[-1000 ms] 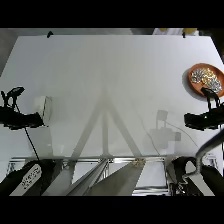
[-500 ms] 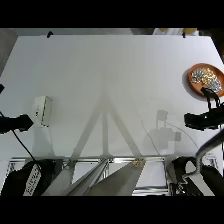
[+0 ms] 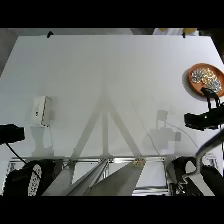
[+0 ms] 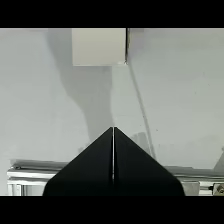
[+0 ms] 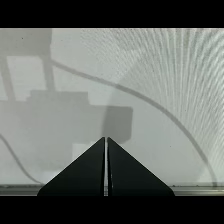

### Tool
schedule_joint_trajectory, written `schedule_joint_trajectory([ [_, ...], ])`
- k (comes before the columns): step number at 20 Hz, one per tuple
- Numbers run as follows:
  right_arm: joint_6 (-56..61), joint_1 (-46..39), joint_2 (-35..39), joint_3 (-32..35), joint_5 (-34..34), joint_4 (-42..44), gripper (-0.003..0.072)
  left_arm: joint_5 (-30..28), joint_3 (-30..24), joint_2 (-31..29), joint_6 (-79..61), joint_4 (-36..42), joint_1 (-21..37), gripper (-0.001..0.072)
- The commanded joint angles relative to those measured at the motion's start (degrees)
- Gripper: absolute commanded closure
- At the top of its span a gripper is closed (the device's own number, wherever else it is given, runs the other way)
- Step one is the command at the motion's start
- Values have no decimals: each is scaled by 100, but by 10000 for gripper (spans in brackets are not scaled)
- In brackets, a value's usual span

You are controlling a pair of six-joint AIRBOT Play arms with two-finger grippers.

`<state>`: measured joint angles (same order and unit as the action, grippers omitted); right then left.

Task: Fold the box and place the chain.

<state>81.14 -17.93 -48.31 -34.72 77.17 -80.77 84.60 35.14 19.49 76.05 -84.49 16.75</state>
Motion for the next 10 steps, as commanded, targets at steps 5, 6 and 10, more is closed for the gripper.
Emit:
schedule_joint_trajectory([
  [5,0,-4,-2,2,2,2,669,-568,-619,-76,-94,-7,-87,316],
  [6,0,-4,-2,2,0,0,669,-667,-719,-76,-127,-17,-157,316],
  [10,0,-4,-2,2,2,2,669,-887,-813,-74,-310,-52,-472,250],
])
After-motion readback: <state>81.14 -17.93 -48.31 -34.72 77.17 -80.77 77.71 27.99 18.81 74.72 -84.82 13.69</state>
